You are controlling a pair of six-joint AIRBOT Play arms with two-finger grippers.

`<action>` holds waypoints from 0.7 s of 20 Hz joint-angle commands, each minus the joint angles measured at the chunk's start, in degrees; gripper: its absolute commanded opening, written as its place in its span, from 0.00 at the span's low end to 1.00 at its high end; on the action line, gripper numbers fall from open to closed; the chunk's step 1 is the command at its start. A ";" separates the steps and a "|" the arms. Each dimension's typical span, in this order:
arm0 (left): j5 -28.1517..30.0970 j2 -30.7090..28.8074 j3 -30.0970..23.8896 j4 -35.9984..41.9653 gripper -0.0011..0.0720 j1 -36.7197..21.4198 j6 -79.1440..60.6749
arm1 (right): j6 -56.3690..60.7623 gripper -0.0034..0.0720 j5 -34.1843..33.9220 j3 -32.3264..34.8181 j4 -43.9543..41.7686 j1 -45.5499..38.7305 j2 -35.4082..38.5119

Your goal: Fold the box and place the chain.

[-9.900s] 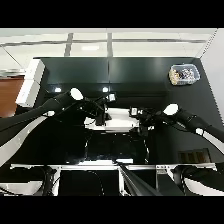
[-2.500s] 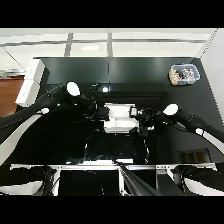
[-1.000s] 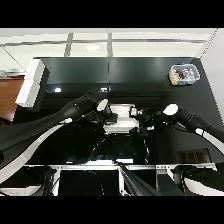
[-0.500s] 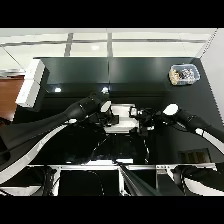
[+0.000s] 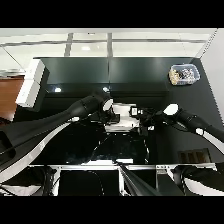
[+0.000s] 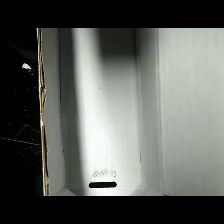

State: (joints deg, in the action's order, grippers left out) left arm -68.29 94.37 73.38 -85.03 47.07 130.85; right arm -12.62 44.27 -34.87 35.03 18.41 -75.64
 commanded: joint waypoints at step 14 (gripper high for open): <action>-3.72 0.48 2.10 -3.02 0.05 -0.22 -1.84 | -0.04 0.24 0.09 -0.02 -0.07 0.04 -0.04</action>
State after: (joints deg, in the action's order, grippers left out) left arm -72.18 94.74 75.44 -87.59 46.83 129.34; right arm -12.60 44.40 -34.87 34.92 18.44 -75.66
